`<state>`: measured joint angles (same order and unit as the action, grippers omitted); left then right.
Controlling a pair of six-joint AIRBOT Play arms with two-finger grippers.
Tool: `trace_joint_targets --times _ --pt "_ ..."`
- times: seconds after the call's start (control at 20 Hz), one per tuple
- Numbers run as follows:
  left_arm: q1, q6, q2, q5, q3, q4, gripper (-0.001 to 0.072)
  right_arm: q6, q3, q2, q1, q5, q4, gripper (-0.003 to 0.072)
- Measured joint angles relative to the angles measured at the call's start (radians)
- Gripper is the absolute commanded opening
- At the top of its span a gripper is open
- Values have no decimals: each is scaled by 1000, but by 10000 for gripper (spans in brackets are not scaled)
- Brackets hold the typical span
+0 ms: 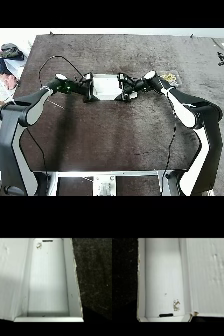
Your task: Fold the box and place the chain.
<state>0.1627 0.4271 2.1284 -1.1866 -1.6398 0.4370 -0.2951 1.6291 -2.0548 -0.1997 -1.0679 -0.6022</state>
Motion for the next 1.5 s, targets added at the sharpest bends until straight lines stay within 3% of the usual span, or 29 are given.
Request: trace_joint_targets --times 0.05,0.1,0.55,0.85,1.1,1.15,1.25,1.3,1.5 --pt "0 0 0 0 0 0 348 0 0 0 0 0 0 518" --pt "0 0 0 0 0 0 348 0 0 0 0 0 1 720" --pt "0 0 0 2 0 -1 348 29 0 14 36 -24 -10 720" --pt "0 0 0 1 0 -1 348 108 -1 75 89 -51 -101 720" --pt "0 0 0 1 0 0 348 167 -1 133 114 -130 -142 717" --pt "0 0 0 1 0 0 348 174 -1 138 116 -144 -141 620" --pt "0 0 0 1 0 0 348 185 -2 149 120 -179 -114 117" --pt "0 0 0 1 0 0 348 190 -2 154 120 -199 -82 9" --pt "0 0 0 1 0 0 348 199 -2 162 105 -216 113 8"
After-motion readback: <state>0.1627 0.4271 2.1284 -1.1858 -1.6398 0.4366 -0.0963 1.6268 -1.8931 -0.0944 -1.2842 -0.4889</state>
